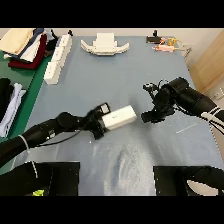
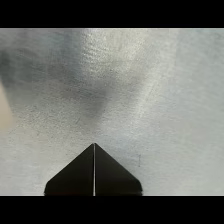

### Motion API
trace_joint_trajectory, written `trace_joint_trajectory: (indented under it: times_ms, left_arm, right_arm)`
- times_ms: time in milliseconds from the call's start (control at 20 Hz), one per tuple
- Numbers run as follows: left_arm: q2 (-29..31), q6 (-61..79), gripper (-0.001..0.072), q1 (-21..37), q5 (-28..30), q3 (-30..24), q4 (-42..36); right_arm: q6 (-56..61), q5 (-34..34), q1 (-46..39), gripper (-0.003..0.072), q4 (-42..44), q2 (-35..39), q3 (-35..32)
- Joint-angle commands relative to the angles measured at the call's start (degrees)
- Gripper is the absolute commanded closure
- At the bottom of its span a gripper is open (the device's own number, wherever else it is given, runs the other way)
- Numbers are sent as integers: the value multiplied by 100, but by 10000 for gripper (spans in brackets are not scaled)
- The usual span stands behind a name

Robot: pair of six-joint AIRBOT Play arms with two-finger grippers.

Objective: Fold the box.

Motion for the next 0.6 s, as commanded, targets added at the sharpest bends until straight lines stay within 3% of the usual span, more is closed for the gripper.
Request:
trace_joint_trajectory:
  times_ms: [0, 100, 350, 550]
  left_arm:
    - [533, -2227, 196, 1311, 254, 7, 1810]
    - [603, -2999, 196, 2492, 284, 26, 2448]
    - [42, -3252, 197, 4988, -70, 507, 2457]
    - [-605, -3322, 196, 5829, -184, 1147, 2457]
  right_arm:
    - [0, -4, -2, 681, 4, -4, 7]
    - [0, -4, -2, 680, 2, -4, 7]
    - [0, -4, -2, 680, 4, -4, 7]
    - [0, -4, -2, 680, 2, -4, 7]
